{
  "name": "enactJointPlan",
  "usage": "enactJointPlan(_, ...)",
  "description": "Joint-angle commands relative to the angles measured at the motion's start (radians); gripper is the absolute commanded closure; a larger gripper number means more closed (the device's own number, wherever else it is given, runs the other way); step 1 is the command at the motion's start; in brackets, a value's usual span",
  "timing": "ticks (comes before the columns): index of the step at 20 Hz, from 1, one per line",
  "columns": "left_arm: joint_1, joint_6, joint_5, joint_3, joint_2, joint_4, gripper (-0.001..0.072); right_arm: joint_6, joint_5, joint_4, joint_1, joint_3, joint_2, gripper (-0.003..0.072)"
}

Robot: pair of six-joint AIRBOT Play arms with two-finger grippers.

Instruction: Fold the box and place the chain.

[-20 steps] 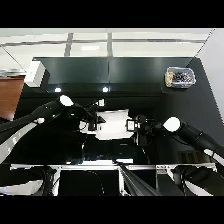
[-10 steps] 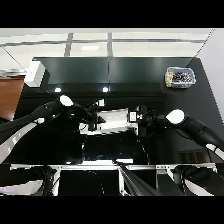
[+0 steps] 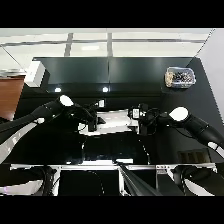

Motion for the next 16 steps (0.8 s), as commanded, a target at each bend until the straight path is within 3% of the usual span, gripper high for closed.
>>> enactJointPlan(1, 0.0, 0.003, -0.023, 0.001, 0.003, 0.013, 0.0683, 0.009, 0.031, 0.015, -0.001, -0.001, -0.001, 0.0043)
enactJointPlan(7, 0.0, 0.045, -0.042, 0.002, 0.004, 0.026, 0.0683, 0.033, 0.048, 0.024, 0.002, -0.01, -0.043, 0.0044)
enactJointPlan(16, 0.0, 0.043, -0.044, 0.002, 0.004, 0.023, 0.0683, -0.106, 0.047, 0.06, 0.026, -0.01, -0.135, 0.0052)
